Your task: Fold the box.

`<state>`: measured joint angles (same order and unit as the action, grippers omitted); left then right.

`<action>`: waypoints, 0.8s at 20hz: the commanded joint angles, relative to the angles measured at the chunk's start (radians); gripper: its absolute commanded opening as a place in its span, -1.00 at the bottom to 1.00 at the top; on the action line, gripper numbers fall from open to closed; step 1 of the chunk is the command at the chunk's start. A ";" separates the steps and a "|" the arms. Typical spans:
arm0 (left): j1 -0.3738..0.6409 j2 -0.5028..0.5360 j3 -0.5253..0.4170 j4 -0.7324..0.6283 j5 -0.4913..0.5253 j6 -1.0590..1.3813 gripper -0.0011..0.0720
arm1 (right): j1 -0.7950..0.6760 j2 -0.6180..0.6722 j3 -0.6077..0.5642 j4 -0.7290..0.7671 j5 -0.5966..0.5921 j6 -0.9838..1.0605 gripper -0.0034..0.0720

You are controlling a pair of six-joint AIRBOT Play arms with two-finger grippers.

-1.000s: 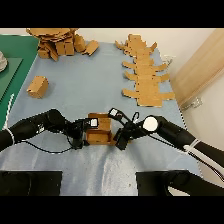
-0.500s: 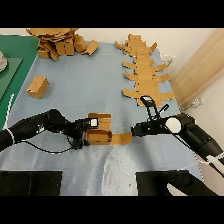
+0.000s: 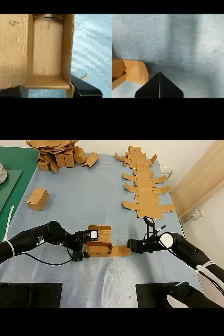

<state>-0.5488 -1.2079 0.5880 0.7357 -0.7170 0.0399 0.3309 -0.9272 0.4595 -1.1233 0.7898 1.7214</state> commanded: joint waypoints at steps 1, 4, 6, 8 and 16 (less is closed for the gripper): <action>0.000 0.000 0.001 0.000 0.000 0.000 -0.36 | -0.001 -0.076 -0.008 0.212 -0.046 -0.129 -0.91; 0.000 0.000 0.001 0.000 0.000 0.000 -0.36 | -0.001 -0.130 -0.008 0.389 -0.062 -0.252 -0.91; 0.000 0.000 0.001 0.000 0.000 0.000 -0.36 | 0.002 -0.140 -0.008 0.481 -0.062 -0.322 -0.91; 0.000 0.000 0.001 0.000 0.000 0.000 -0.36 | 0.006 -0.138 -0.008 0.586 -0.061 -0.381 -0.91; 0.000 0.000 0.001 0.000 0.000 0.000 -0.36 | 0.035 -0.138 -0.008 0.744 -0.058 -0.516 -0.91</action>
